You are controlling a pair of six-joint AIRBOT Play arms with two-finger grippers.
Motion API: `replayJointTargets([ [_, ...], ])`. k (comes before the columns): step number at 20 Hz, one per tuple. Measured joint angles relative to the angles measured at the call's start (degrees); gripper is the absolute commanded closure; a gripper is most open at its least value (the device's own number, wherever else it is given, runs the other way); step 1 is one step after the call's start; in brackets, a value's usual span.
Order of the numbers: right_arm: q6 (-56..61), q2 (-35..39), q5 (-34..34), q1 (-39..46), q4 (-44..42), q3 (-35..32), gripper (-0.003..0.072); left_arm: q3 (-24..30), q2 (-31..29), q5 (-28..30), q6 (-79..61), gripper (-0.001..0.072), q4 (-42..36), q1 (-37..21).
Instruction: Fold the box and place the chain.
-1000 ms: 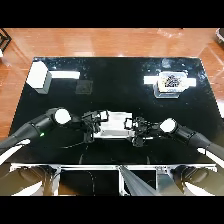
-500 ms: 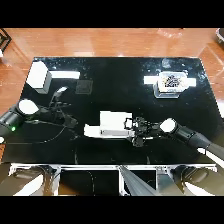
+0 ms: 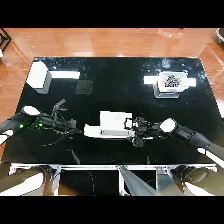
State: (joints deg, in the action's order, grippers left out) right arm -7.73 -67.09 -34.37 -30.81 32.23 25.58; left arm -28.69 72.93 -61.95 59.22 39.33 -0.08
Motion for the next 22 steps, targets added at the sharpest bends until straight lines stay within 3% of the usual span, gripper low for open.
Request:
replayJointTargets([
  [4, 0.0, 0.0, 0.0, 0.0, 0.0, 0.0, 0.0389, 0.26, 3.3, 2.8, -4.09, 0.0687, -6.84, 4.07],
  [10, 0.0, 0.0, 0.0, 0.0, 0.0, 0.0, 0.0389, 0.31, 4.81, 1.79, -5.4, 0.0684, -10.86, 6.32],
  [11, 0.0, 0.0, 0.0, 0.0, -0.02, 0.0, 0.0389, 0.31, 4.87, 1.14, -5.49, 0.0607, -11.17, 6.16],
  [13, 0.0, 0.0, 0.0, 0.0, 0.0, 0.0, 0.0389, 0.31, 4.85, -0.48, -5.55, 0.0155, -11.67, 5.92],
  [14, 0.0, 0.0, 0.0, 0.0, -0.02, 0.0, 0.0389, 0.28, 4.85, -1.16, -5.55, 0.0096, -11.91, 5.81],
  [22, 0.02, 0.0, 0.0, 0.0, -0.02, 0.0, 0.0389, -0.15, 4.79, -6.4, -7.43, 0.0104, -16.48, 6.49],
])
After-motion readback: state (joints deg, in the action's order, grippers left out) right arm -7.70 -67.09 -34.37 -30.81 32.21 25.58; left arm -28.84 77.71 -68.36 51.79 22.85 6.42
